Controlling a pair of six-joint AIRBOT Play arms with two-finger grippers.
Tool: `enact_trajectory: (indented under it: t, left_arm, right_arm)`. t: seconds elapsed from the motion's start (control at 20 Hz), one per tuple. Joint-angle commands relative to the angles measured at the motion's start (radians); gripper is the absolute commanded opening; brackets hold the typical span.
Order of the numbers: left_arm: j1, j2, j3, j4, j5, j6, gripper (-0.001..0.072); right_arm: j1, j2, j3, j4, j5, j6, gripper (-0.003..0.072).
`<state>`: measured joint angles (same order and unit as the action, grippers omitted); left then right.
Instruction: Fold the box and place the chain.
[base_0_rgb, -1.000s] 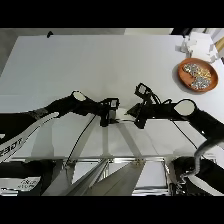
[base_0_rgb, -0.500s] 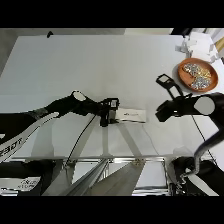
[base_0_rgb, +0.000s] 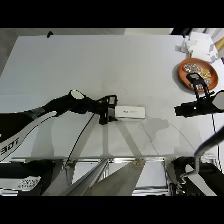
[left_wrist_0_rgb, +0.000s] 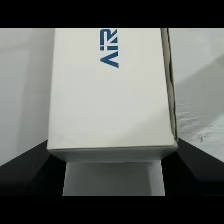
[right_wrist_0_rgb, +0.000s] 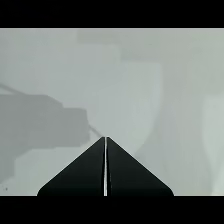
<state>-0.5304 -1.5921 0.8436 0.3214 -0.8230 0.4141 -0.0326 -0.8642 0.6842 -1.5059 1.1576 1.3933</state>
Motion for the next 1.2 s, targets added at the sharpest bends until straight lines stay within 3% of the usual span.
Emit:
enact_trajectory:
  t: [0.0,0.15,0.3,0.55,0.7,0.9,0.95,1.1,1.15]
  left_arm:
    - [0.084,0.082,0.000,0.088,0.020,-0.228,0.0002]
    - [0.266,0.230,-0.001,0.339,0.049,-0.508,-0.0001]
    - [0.507,0.363,-0.021,0.472,0.048,-0.695,-0.0001]
    - [0.864,0.457,-0.100,0.675,0.029,-0.929,0.0000]
    - [0.997,0.455,-0.152,0.694,0.025,-0.939,0.0000]
    - [1.056,0.454,-0.227,0.761,-0.022,-0.943,0.0018]
    - [1.056,0.454,-0.237,0.794,-0.042,-0.943,0.0108]
    - [1.056,0.454,-0.243,0.818,-0.079,-0.984,0.0512]
    - [1.056,0.454,-0.243,0.818,-0.082,-1.002,0.0603]
  right_arm:
    - [-0.013,0.001,0.001,-0.008,-0.002,0.013,0.0025]
    - [-0.013,0.001,0.001,-0.008,-0.002,0.013,0.0025]
    - [-0.013,0.002,0.001,-0.008,-0.002,0.013,0.0025]
    - [-0.013,0.002,0.001,-0.008,-0.002,0.013,0.0025]
    - [-0.013,0.002,0.001,-0.008,-0.002,0.013,0.0025]
    - [-0.013,0.002,0.001,-0.008,-0.002,0.013,0.0025]
    - [-0.013,0.002,0.001,-0.008,-0.002,0.013,0.0025]
    - [-0.013,0.002,0.001,-0.008,-0.002,0.013,0.0025]
    - [-0.013,0.002,0.001,-0.008,-0.002,0.013,0.0025]
